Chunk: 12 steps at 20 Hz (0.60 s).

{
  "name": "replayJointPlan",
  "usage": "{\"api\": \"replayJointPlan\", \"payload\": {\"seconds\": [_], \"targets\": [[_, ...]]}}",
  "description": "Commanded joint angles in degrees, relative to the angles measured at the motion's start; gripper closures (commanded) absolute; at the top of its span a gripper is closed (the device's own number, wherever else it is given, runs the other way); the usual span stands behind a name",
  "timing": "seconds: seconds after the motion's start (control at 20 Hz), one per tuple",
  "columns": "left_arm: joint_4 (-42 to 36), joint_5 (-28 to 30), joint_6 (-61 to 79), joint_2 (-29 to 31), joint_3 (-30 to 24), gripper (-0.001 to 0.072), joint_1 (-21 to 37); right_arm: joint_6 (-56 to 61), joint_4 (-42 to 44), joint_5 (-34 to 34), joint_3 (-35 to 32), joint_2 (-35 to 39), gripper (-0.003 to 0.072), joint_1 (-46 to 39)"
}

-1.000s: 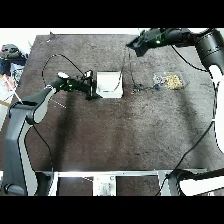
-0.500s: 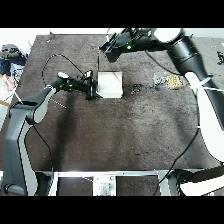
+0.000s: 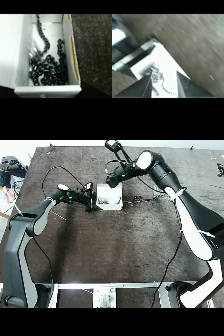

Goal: Fold the box and place the chain.

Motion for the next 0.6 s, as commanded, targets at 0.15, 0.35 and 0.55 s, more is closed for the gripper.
{"api": "replayJointPlan", "payload": {"seconds": [0.15,0.35,0.55], "targets": [[0.0,0.0,0.0,0.0,0.0,0.0178,0.0,2.5,-4.9,15.1,-0.1,-0.1,0.0369,-10.1],[0.0,0.0,0.0,0.0,0.0,0.0178,0.0,-4.2,-7.4,16.6,-0.4,-0.8,0.0370,-17.7],[0.0,0.0,0.0,0.0,0.0,0.0178,0.0,-12.6,-9.3,19.8,-0.4,-4.2,0.0370,-20.8]]}}
